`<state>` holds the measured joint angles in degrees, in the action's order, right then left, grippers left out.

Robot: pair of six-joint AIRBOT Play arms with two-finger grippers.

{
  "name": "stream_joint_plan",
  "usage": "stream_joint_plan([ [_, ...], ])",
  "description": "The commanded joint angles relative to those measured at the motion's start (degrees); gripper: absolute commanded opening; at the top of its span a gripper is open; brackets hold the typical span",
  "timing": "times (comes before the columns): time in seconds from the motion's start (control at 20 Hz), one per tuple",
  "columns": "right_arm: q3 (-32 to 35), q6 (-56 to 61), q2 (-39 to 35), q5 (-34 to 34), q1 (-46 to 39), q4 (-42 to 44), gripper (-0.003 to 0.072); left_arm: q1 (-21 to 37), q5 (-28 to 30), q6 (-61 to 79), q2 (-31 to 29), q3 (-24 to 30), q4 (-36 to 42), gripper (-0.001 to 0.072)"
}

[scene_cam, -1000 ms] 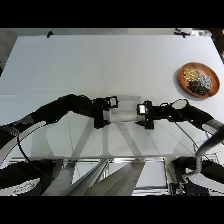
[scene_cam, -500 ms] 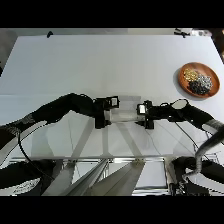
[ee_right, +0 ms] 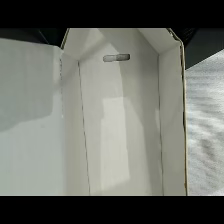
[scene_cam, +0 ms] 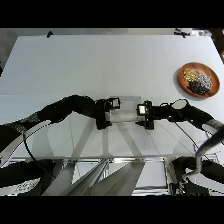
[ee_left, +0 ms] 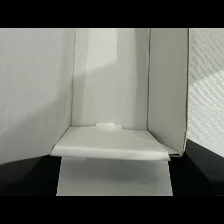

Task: Fold the box and place the chain.

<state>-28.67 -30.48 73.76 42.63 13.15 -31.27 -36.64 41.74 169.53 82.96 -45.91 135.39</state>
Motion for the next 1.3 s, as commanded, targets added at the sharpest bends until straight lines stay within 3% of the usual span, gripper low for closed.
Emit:
stream_joint_plan([
  [0.0, 0.00, 0.02, -0.02, -0.04, 0.00, 0.04, 0.0479, -0.17, -0.61, 0.00, 0.15, -0.04, 0.31, 0.0635],
  [0.4, 0.00, 0.02, -0.02, -0.04, 0.00, 0.04, 0.0479, -1.84, -1.51, 0.00, 1.90, -0.04, 1.70, 0.0629],
  [0.45, 0.00, 0.02, -0.02, -0.04, 0.00, 0.04, 0.0479, -1.99, -1.49, -0.02, 2.05, -0.04, 1.70, 0.0604],
  [0.55, 0.00, 0.02, -0.02, -0.04, 0.00, 0.04, 0.0479, -2.01, -1.53, -0.02, 2.05, -0.04, 1.70, 0.0473],
  [0.7, 0.00, 0.02, 0.00, -0.04, 0.00, 0.04, 0.0479, -2.01, -1.64, -0.02, 2.05, -0.04, 1.68, 0.0395],
  [1.25, 0.00, 0.02, -0.02, -0.04, 0.00, 0.04, 0.0479, -2.01, -1.68, -0.02, 1.88, -0.04, 1.05, 0.0396],
])
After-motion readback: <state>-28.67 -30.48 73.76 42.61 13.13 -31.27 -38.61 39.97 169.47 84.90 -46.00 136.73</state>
